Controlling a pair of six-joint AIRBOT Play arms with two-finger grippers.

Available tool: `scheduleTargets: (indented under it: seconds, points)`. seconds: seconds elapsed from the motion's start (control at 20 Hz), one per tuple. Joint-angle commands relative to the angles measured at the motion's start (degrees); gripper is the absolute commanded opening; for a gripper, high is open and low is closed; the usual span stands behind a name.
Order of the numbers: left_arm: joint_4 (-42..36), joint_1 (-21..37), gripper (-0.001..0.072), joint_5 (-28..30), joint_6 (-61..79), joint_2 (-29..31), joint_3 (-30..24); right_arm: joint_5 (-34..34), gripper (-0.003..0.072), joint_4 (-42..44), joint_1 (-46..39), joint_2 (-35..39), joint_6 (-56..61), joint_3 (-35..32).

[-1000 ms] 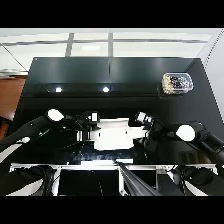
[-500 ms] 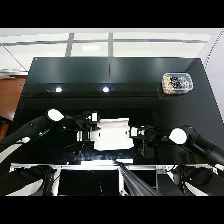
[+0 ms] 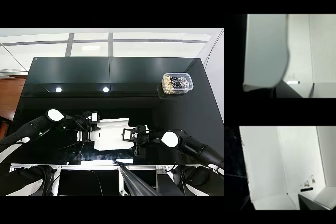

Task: Fold the box and place the chain.

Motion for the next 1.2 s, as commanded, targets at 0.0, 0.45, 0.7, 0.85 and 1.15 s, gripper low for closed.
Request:
scheduleTargets:
  seconds: [0.0,0.45,0.7,0.85,1.15]
  points:
    - [0.0,0.0,0.0028,0.0,0.0,0.0,0.0,-1.9,0.072,0.6,0.8,0.0,3.8,1.2]
    - [0.0,0.0,0.0028,-1.8,0.0,0.0,0.0,-4.0,0.072,-14.7,0.7,0.5,17.4,6.6]
    - [0.0,0.0,0.0027,-1.8,0.0,0.0,0.0,-5.0,0.072,-15.6,0.7,0.5,17.4,7.5]
    - [0.0,0.0,0.0027,-1.8,0.0,0.0,0.0,-5.8,0.072,-15.8,0.7,0.5,16.7,8.4]
    - [0.1,0.0,0.0026,-1.4,0.5,0.1,0.5,-6.0,0.072,-15.3,-2.9,0.5,14.4,8.4]
